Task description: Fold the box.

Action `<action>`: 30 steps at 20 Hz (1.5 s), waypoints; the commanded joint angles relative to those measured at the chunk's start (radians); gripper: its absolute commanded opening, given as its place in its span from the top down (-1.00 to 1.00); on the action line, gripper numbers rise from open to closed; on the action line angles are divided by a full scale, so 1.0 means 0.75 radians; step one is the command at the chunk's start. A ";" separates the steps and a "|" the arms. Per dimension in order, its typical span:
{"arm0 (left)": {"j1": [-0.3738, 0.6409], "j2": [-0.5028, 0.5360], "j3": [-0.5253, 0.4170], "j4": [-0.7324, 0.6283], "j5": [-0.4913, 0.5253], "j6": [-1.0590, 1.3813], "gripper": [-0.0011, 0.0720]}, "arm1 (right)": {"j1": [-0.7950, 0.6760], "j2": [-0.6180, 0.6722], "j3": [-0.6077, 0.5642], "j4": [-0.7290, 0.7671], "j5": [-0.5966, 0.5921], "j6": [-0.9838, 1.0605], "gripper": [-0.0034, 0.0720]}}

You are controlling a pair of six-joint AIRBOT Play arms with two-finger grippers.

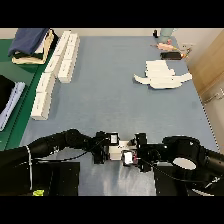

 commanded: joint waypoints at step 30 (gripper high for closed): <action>-0.001 0.001 -0.001 -0.003 -0.001 -0.003 -0.29 | -0.001 0.155 -0.005 -0.114 -0.109 0.000 -0.08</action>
